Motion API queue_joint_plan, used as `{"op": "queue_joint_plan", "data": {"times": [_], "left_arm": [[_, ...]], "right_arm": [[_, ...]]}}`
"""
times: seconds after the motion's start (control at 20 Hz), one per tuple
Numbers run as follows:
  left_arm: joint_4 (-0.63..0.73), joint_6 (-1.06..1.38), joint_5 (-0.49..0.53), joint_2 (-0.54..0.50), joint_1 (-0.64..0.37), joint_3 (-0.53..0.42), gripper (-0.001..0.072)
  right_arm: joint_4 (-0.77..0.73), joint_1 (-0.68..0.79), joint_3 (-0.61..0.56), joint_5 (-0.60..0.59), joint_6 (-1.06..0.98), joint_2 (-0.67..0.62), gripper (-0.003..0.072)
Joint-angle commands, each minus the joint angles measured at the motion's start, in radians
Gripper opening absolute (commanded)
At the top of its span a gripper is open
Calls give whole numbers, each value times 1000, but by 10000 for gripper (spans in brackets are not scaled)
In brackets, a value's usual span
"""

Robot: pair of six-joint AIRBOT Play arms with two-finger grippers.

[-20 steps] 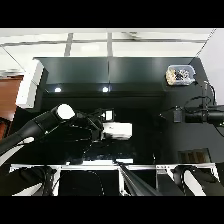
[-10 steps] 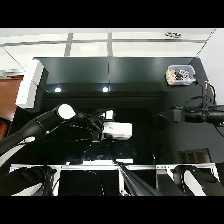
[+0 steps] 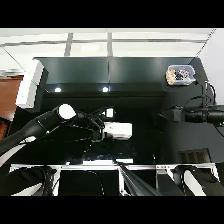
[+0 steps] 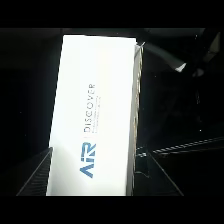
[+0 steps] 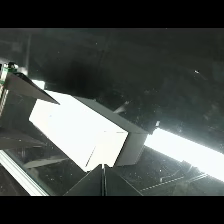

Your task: Fold the box and place the chain.

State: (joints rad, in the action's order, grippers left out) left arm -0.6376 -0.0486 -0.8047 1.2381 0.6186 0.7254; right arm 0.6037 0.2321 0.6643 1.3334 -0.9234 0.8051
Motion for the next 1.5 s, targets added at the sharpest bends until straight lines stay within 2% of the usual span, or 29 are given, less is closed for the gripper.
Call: {"op": "queue_joint_plan", "data": {"times": [0.0, 0.55, 0.9, 1.2, 1.45], "left_arm": [[0, -11, 0, 2, 0, 0, 704], [-2, -11, -19, 4, 1, 0, 704], [-10, 0, 6, 29, 0, 0, 704], [-16, 0, 8, 28, 0, 48, 705], [-16, -8, -14, 29, 0, 54, 705]], "right_arm": [[0, 1, 0, 0, 0, 0, 12], [0, 1, 0, 0, 0, -1, 12], [0, 1, 0, 1, 0, -1, 12], [0, 1, 0, 1, 0, -1, 12], [0, 1, 0, 1, 0, -1, 12]]}}
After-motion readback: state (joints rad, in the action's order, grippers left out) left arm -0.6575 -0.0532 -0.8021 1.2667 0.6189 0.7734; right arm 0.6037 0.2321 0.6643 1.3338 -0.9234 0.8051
